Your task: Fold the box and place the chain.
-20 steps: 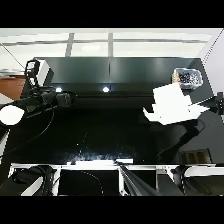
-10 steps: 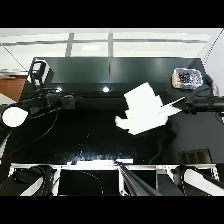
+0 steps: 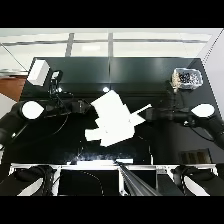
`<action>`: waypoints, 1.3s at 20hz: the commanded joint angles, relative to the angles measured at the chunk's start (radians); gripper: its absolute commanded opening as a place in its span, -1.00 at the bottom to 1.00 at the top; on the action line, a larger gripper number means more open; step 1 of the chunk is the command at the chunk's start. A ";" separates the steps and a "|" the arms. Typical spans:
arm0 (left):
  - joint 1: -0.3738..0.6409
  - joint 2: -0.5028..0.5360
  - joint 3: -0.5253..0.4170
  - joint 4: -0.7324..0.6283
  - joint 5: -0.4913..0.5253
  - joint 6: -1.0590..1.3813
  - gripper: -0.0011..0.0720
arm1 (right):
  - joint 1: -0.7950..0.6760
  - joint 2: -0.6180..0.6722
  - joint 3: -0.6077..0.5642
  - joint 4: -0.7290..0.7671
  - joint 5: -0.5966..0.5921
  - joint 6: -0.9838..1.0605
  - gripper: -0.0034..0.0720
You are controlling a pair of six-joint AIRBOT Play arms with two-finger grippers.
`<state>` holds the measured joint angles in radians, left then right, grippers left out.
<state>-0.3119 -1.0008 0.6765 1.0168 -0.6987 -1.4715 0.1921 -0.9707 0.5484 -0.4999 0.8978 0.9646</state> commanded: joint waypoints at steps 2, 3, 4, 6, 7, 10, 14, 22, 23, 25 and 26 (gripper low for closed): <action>0.169 -0.183 0.000 -0.467 -0.264 0.414 0.96 | 0.139 0.013 -0.014 0.009 -0.139 -0.026 -0.78; 0.207 -0.228 0.000 -0.554 -0.358 0.564 0.96 | 0.139 0.013 -0.014 0.009 -0.138 -0.026 -0.78; 0.227 -0.269 0.000 -0.580 -0.411 0.625 0.95 | 0.139 0.013 -0.014 0.009 -0.139 -0.026 -0.78; 0.240 -0.340 0.001 -0.563 -0.450 0.644 0.96 | 0.139 0.013 -0.014 0.009 -0.139 -0.026 -0.78; 0.238 -0.368 0.001 -0.562 -0.458 0.681 0.96 | 0.139 0.013 -0.014 0.010 -0.139 -0.026 -0.78; 0.209 -0.418 0.000 -0.573 -0.455 0.800 0.96 | 0.139 0.013 -0.014 0.010 -0.139 -0.023 -0.78; 0.159 -0.452 0.000 -0.639 -0.386 0.949 0.96 | 0.139 0.013 -0.014 0.010 -0.140 -0.022 -0.78; 0.138 -0.536 0.000 -0.739 -0.584 1.240 0.91 | 0.139 0.013 -0.014 0.009 -0.143 -0.022 -0.78; 0.138 -0.545 0.001 -0.739 -0.589 1.244 0.87 | 0.139 0.013 -0.014 0.009 -0.143 -0.022 -0.78; 0.143 -0.554 0.001 -0.739 -0.592 1.264 0.65 | 0.139 0.013 -0.014 0.009 -0.143 -0.022 -0.78; 0.149 -0.556 0.001 -0.738 -0.592 1.266 0.52 | 0.139 0.013 -0.014 0.009 -0.143 -0.022 -0.78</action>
